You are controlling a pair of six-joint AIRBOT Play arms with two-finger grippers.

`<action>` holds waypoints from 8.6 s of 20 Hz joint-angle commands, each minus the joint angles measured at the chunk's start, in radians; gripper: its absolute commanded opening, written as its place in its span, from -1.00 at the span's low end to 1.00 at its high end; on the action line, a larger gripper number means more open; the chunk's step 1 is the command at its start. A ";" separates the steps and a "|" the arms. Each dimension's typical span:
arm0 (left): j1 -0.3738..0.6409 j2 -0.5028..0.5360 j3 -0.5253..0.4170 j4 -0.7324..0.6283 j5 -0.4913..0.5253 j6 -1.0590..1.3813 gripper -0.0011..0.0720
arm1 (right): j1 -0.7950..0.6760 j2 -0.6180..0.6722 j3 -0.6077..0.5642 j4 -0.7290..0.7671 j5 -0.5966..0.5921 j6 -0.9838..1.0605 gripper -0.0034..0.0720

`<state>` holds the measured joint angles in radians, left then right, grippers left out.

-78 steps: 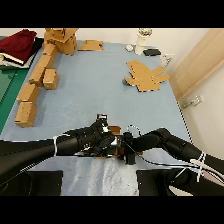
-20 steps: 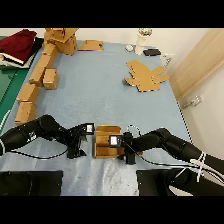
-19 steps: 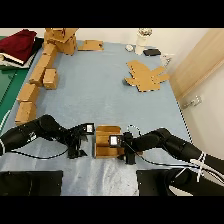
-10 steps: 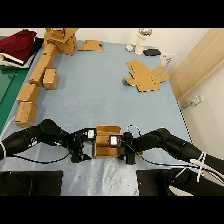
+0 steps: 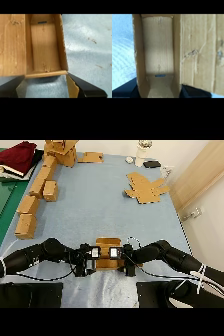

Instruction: Fold the box.

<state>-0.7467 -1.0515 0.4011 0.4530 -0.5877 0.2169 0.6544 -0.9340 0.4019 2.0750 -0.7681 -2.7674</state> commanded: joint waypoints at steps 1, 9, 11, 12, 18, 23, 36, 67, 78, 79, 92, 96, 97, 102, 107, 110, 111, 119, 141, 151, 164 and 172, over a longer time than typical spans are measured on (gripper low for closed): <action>-0.033 0.000 -0.002 -0.047 0.071 0.000 0.96 | 0.000 0.000 0.000 0.000 0.001 0.000 0.32; -0.033 -0.017 -0.002 -0.076 0.069 0.001 0.96 | 0.000 0.000 0.000 0.000 0.000 0.000 0.32; -0.033 -0.017 -0.003 -0.076 0.060 0.001 0.96 | 0.000 0.000 0.000 0.000 0.000 0.000 0.32; -0.033 -0.017 -0.005 -0.076 0.053 0.001 0.96 | 0.000 0.000 0.000 0.000 0.000 0.000 0.32; -0.033 -0.045 -0.003 -0.080 0.057 -0.004 0.96 | 0.000 0.000 0.000 0.000 0.000 0.000 0.32; -0.033 -0.045 -0.003 -0.083 0.057 -0.003 0.96 | 0.000 0.000 0.000 0.000 0.000 0.000 0.32; -0.064 -0.046 -0.003 -0.090 0.095 -0.004 0.63 | 0.000 0.000 0.000 0.000 0.000 0.000 0.32; -0.064 -0.046 -0.003 -0.090 0.099 -0.004 0.22 | 0.000 0.000 0.000 0.000 0.000 0.000 0.32; -0.064 -0.046 -0.003 -0.090 0.099 -0.004 0.22 | 0.000 0.074 0.015 -0.116 -0.151 0.147 0.99; -0.064 -0.046 -0.003 -0.090 0.099 -0.004 0.22 | 0.000 0.092 0.015 -0.144 -0.194 0.183 0.99; -0.064 -0.046 -0.003 -0.090 0.099 -0.004 0.22 | 0.002 0.377 0.080 0.031 -0.500 1.220 0.98; -0.064 -0.046 -0.003 -0.090 0.099 -0.004 0.22 | 0.002 0.367 0.079 0.043 -0.436 1.319 0.97; -0.064 -0.045 -0.003 -0.090 0.099 -0.004 0.22 | 0.003 0.365 0.079 0.048 -0.423 1.342 0.97; -0.064 -0.046 -0.003 -0.090 0.099 -0.004 0.22 | 0.008 0.296 0.079 0.170 -0.282 1.426 0.27; -0.064 -0.046 -0.003 -0.090 0.101 -0.004 0.22 | -0.029 0.121 0.125 0.233 -0.011 1.410 -0.49; -0.064 -0.046 -0.003 -0.090 0.101 -0.004 0.22 | -0.103 -0.051 0.240 0.232 -0.008 1.289 -0.55; -0.064 -0.046 -0.003 -0.090 0.100 -0.004 0.22 | -0.117 -0.100 0.268 0.232 -0.009 1.256 -0.84; -0.064 -0.046 -0.003 -0.090 0.102 -0.004 0.22 | -0.098 -0.349 0.297 0.229 -0.018 1.124 -0.90; -0.064 -0.046 -0.003 -0.090 0.101 -0.004 0.22 | -0.080 0.269 0.108 -0.144 -0.403 0.663 0.72; -0.064 -0.046 -0.003 -0.090 0.102 -0.004 0.22 | -0.080 0.148 0.037 -0.167 -0.109 0.251 0.72; -0.064 -0.046 -0.003 -0.090 0.102 -0.004 0.22 | -0.080 0.148 0.037 -0.031 -0.146 0.200 -0.18; -0.064 -0.046 -0.003 -0.090 0.102 -0.004 0.22 | -0.079 0.123 0.037 0.016 -0.157 0.200 -0.16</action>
<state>-0.8104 -1.0973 0.3973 0.3634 -0.4866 0.2131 0.5747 -0.8059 0.4393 2.0785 -0.9199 -2.5668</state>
